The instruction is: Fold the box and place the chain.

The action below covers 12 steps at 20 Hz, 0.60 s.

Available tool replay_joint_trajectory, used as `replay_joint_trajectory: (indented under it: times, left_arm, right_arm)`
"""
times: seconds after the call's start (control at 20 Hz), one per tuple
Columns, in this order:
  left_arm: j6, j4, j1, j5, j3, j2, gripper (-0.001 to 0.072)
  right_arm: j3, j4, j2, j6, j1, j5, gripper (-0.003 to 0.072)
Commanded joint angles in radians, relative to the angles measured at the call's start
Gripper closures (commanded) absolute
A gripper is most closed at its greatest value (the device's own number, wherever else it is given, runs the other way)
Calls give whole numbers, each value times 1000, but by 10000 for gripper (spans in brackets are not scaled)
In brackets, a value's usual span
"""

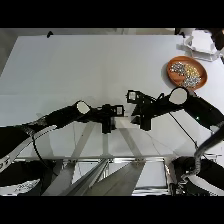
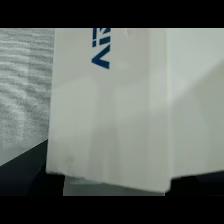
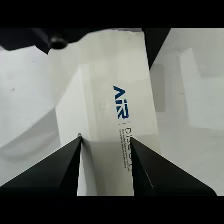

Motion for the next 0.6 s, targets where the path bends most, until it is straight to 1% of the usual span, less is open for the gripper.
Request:
replay_joint_trajectory:
  times: [0.0,0.1,0.3,0.55]
  left_arm:
    - [2,1,0,-1,0,1,505]
    - [2,1,0,-1,0,1,505]
    - [2,1,0,-1,0,1,505]
    - [2,1,0,-1,0,1,505]
  right_arm:
    - [0,-3,2,5,1,-27,372]
    - [0,-4,14,5,1,-44,387]
    - [0,-9,72,5,1,-122,387]
    - [-3,-31,71,6,1,-111,387]
